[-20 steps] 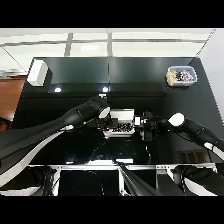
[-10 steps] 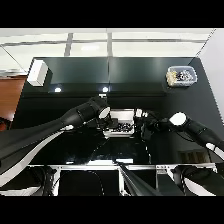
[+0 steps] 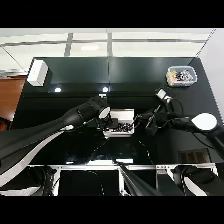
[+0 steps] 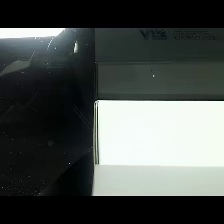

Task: Fold the box and place the chain.

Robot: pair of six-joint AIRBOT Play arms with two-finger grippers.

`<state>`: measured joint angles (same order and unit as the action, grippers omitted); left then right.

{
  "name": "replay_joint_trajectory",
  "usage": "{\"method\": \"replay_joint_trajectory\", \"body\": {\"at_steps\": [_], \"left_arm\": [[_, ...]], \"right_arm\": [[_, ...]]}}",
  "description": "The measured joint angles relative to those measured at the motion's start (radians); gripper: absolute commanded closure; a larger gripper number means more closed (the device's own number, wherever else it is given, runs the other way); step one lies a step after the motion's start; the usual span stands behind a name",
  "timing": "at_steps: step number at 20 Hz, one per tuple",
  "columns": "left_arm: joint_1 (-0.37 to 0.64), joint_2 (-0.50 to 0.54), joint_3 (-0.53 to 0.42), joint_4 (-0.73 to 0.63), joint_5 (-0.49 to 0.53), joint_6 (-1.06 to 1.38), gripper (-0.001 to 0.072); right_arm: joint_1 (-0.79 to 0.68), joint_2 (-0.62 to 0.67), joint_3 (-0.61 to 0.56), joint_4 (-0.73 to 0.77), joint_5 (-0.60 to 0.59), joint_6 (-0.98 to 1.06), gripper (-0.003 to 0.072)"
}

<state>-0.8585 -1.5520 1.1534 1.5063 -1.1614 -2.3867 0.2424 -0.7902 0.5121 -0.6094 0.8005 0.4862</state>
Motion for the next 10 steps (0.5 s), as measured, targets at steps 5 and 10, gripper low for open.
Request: {"method": "replay_joint_trajectory", "body": {"at_steps": [5,10], "left_arm": [[0.000,0.000,0.000,0.000,0.000,0.000,0.0678],[0.000,0.000,0.000,0.000,0.000,0.000,0.0678]], "right_arm": [[0.007,0.068,0.059,0.215,0.049,0.067,0.0672],[0.078,-0.018,0.058,0.264,0.035,0.107,0.0305]]}}
